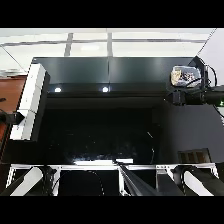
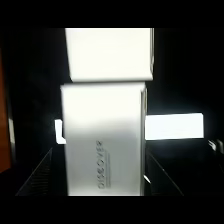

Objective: Fold the box and place the chain.

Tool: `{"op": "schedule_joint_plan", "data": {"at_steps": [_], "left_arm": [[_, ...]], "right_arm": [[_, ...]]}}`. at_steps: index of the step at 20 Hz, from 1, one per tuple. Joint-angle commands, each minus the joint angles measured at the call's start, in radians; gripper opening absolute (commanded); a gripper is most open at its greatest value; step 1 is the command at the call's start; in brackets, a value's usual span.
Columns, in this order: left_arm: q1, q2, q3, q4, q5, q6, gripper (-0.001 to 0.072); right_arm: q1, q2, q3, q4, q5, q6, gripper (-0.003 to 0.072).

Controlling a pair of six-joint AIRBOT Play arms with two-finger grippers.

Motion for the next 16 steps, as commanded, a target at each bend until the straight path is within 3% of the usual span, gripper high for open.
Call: {"op": "schedule_joint_plan", "data": {"at_steps": [1, 3, 4, 6, 7, 9, 12, 16], "left_arm": [[-0.041, 0.014, 0.128, -0.011, 0.001, -0.063, 0.0714], [-0.080, 0.029, 0.232, -0.097, -0.012, -0.136, 0.0707], [-0.100, 0.037, 0.275, -0.159, -0.034, -0.200, 0.0618], [-0.147, 0.058, 0.304, -0.245, -0.111, -0.287, 0.0091], [-0.179, 0.073, 0.298, -0.257, -0.154, -0.299, 0.0027], [-0.269, 0.144, 0.231, -0.254, -0.163, -0.341, 0.0025], [-0.370, 0.349, 0.032, -0.253, -0.017, -0.365, 0.0025], [-0.391, 0.565, -0.151, -0.199, 0.104, -0.365, 0.0027]], "right_arm": [[0.014, 0.000, 0.000, 0.038, -0.035, 0.002, 0.0016], [0.069, 0.000, 0.000, 0.048, -0.109, 0.002, 0.0016], [0.110, 0.000, 0.000, 0.047, -0.155, 0.002, 0.0016], [0.187, 0.000, 0.000, 0.011, -0.263, -0.003, 0.0016], [0.220, 0.000, 0.000, -0.035, -0.320, -0.003, 0.0016], [0.258, 0.000, 0.000, -0.147, -0.417, -0.003, 0.0016], [0.257, 0.000, 0.000, -0.175, -0.432, -0.001, 0.0016], [0.257, 0.000, 0.000, -0.175, -0.431, -0.002, 0.0017]]}}
